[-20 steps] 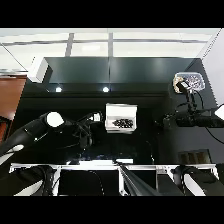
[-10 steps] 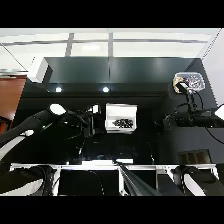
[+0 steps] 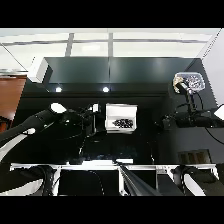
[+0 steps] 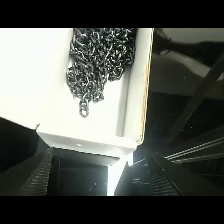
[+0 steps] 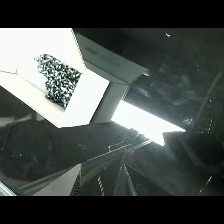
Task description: Fold the box and place the chain.
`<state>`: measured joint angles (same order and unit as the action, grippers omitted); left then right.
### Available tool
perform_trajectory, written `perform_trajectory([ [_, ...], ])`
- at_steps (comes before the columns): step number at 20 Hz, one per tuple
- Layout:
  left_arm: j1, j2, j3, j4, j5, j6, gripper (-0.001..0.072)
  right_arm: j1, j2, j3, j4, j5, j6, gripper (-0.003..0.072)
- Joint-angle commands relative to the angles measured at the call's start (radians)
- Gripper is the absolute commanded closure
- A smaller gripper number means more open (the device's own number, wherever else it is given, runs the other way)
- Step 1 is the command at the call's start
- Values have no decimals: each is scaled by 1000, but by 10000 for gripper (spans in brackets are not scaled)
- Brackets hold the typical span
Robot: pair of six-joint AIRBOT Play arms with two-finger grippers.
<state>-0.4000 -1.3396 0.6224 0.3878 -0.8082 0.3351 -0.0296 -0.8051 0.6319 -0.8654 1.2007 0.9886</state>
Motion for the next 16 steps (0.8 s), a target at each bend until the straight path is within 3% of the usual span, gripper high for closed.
perform_trajectory([
  [1, -10, -2, 3, -3, 23, 6, -1, 0, 0, -18, 0, 0, 0, 365],
  [16, -12, -77, 96, 69, -42, -2, 2, 0, 0, -38, 0, -8, -1, 365],
])
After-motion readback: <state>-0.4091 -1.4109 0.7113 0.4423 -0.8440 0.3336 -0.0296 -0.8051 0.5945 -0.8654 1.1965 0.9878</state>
